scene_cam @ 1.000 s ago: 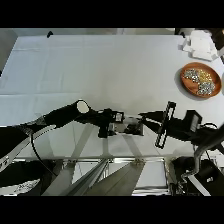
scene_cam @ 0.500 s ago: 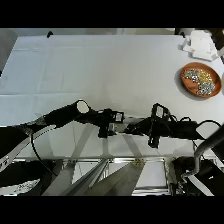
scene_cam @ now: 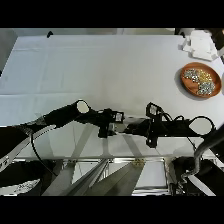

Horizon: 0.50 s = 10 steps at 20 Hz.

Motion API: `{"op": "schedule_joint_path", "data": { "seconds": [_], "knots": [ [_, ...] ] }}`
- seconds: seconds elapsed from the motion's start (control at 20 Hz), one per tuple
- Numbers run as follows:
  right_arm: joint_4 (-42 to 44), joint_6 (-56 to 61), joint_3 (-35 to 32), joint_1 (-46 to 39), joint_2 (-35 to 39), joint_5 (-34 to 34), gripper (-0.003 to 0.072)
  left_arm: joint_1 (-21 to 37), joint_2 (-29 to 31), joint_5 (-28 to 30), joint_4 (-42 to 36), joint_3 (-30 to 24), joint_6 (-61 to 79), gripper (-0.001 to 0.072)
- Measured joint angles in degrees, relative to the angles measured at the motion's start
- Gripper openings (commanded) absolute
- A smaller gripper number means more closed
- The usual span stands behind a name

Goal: Fold the box and place the chain.

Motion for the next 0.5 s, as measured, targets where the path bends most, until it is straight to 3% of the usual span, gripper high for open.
{"op": "schedule_joint_path", "data": {
  "seconds": [0.15,0.5],
  "knots": [
    [-0.04,0.22,0.0,0.0,-0.11,0.07,0.023,0.0,0.0,0.0,0.02,0.02,-0.02,0.0335],
    [0.24,0.39,0.0,0.0,-0.13,-0.02,0.0229,0.0,0.0,0.0,0.02,0.0,0.0,0.0335]
  ]
}}
